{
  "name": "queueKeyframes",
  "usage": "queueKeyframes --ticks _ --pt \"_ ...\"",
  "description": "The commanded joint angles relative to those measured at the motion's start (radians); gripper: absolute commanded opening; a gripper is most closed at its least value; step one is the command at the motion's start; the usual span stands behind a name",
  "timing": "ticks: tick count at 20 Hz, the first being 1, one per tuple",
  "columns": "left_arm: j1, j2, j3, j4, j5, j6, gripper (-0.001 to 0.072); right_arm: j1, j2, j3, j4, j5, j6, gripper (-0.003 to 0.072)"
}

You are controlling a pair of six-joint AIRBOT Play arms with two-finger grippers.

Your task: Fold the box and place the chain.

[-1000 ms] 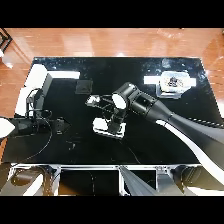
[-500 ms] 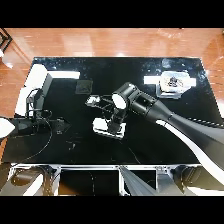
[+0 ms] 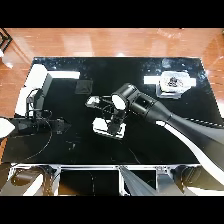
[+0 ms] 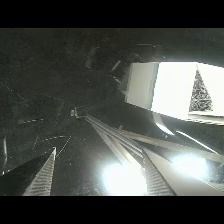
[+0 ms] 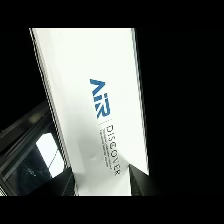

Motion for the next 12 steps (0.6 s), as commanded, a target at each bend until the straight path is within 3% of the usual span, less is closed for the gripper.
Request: queueKeyframes --ticks 1,5,7,12 --pt "0.001 0.000 0.000 0.000 0.000 0.001 0.0633 0.001 -0.001 -0.015 0.001 -0.003 0.017 0.0378" --pt "0.001 0.000 0.000 0.000 0.000 0.001 0.0633 0.001 -0.001 -0.026 0.019 -0.009 0.019 0.0380" --pt "0.001 0.000 0.000 0.000 0.000 0.000 0.0633 0.001 -0.001 -0.026 0.020 -0.014 0.019 0.0514" --pt "0.001 0.000 0.000 0.000 0.000 0.000 0.0633 0.001 -0.001 -0.028 0.029 -0.032 0.020 0.0512"
